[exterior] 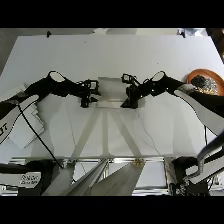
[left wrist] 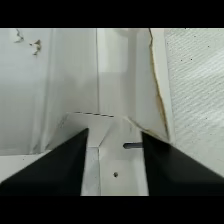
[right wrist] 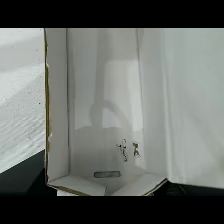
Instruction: Fold the box and place the chain.
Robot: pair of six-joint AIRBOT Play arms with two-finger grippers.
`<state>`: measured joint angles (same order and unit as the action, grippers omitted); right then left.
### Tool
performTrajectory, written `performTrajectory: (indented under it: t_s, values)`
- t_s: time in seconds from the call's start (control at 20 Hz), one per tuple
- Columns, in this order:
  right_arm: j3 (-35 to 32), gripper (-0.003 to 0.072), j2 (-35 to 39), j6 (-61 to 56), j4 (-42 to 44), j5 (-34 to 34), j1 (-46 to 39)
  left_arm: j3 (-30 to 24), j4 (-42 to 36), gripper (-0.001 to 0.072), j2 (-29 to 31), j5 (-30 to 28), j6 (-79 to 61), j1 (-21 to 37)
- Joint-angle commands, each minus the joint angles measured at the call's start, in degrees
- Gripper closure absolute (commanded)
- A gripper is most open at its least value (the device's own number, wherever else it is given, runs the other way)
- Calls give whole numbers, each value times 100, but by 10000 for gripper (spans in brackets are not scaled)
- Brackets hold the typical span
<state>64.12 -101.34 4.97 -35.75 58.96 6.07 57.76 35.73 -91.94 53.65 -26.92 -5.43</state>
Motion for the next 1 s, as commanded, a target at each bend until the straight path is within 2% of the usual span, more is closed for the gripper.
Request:
performTrajectory:
  t_s: [0.0,0.15,0.2,0.25,0.35,0.45,0.6,0.8,0.95]
  values:
    - [0,186,-4,2,-2,2,0,0,-127,174,-66,-28,-7,-4]
    - [0,186,-4,2,-2,4,0,0,-144,169,-76,-28,-7,-2]
    - [0,186,-4,2,-2,2,0,0,-144,216,-68,-17,0,-2]
    - [0,186,-4,2,-2,2,0,0,-133,346,-37,61,42,-2]
    - [0,186,-4,2,-2,2,0,0,-76,672,118,284,39,28]
    - [0,186,-4,2,-2,2,0,0,151,694,431,452,208,105]
    - [0,186,-4,2,0,4,0,0,754,694,1073,490,1537,350]
    - [0,186,-4,2,0,4,0,0,1744,699,1698,511,4522,1003]
    - [0,186,-4,2,0,4,0,-9,2844,701,1604,664,6710,1300]
